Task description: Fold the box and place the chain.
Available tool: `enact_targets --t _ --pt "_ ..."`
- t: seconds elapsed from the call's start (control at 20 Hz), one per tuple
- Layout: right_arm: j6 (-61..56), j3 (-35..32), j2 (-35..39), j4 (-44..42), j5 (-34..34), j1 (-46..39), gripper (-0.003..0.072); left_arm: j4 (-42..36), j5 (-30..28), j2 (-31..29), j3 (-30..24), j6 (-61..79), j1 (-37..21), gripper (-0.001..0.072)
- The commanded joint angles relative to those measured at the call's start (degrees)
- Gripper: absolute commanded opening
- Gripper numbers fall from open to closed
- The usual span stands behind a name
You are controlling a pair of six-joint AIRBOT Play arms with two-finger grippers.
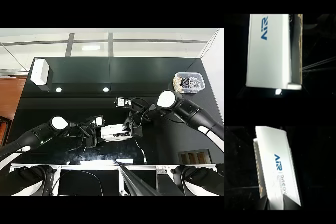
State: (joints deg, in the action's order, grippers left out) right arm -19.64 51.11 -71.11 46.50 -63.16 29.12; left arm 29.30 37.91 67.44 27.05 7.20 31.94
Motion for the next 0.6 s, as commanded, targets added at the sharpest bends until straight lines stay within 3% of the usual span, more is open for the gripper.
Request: enact_targets --t 0.0,0.4,0.5,0.55 --pt "-0.52 -0.02 -0.04 0.11 -0.28 0.20 0.0202 0.02 0.04 0.04 -0.02 0.07 -0.02 0.0420" --pt "-0.79 -0.02 -0.04 0.72 -0.46 1.68 0.0203 0.02 0.02 0.04 -0.02 0.07 -0.02 0.0420" --pt "-1.44 -0.02 -0.04 0.72 -0.37 1.70 0.0286 0.02 0.04 0.04 -0.02 0.07 -0.02 0.0420" --pt "-2.10 -0.02 -0.04 0.74 -0.39 1.70 0.0287 0.02 0.04 0.04 -0.02 0.07 -0.02 0.0420"
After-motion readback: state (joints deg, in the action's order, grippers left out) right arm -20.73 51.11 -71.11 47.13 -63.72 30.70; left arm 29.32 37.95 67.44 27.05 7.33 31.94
